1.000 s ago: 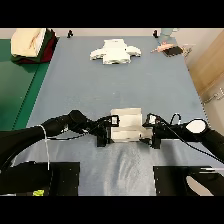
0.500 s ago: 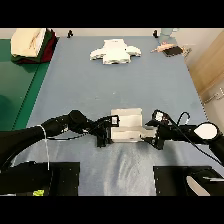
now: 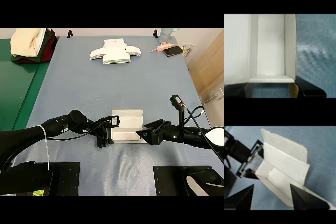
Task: Fold the box.
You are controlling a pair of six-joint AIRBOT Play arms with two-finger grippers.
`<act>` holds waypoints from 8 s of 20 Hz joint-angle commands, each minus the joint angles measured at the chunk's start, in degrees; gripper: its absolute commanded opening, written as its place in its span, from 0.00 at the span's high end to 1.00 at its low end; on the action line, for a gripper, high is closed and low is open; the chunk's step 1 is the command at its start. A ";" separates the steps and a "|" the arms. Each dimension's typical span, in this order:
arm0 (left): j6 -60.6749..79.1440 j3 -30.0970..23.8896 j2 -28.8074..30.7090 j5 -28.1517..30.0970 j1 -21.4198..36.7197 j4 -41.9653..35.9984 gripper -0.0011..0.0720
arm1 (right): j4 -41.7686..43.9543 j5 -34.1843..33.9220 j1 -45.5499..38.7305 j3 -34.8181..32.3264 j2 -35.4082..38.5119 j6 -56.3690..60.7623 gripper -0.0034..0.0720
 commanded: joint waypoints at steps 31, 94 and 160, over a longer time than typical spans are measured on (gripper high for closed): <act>0.59 0.04 0.02 0.07 -0.02 0.04 0.25 | -3.67 -0.44 2.12 17.25 -28.61 15.69 0.95; 0.61 0.04 0.02 0.04 -0.02 0.04 0.25 | -14.14 -9.70 7.98 0.85 -15.21 -44.00 0.69; 0.61 0.04 0.02 0.04 -0.02 0.04 0.25 | -16.81 12.39 -5.01 11.72 -24.61 19.08 0.58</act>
